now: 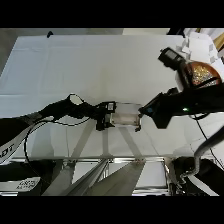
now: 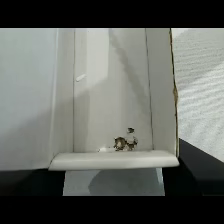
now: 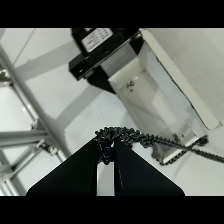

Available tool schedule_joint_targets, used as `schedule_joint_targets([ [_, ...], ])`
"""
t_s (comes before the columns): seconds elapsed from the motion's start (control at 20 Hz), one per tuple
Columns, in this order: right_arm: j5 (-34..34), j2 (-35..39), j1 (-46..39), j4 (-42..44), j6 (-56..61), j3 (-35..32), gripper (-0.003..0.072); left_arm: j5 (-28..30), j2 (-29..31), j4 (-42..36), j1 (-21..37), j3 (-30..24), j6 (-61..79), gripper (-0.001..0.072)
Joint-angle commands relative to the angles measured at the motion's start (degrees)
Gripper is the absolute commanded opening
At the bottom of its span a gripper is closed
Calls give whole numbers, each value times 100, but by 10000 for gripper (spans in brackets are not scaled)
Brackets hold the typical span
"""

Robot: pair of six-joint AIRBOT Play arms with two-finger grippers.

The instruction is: Fold the box and place the chain.

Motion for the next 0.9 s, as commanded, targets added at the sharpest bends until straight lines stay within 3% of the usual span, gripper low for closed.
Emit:
schedule_joint_targets([
  [0.0, -1082, -26, 114, -37, 15, -721, 14, 2, 0, 2, 2, 4, 2, 348],
  [0.45, -2149, -737, 114, 22, -33, -1963, 14, 2, 0, 2, 2, 4, 2, 348],
  [0.75, -2608, -1307, 114, 52, -131, -2020, 19, 2, 0, 2, 2, 4, 2, 348],
  [0.85, -2555, -1355, 114, 68, -131, -2020, 155, 2, 0, 2, 2, 4, 2, 348],
])
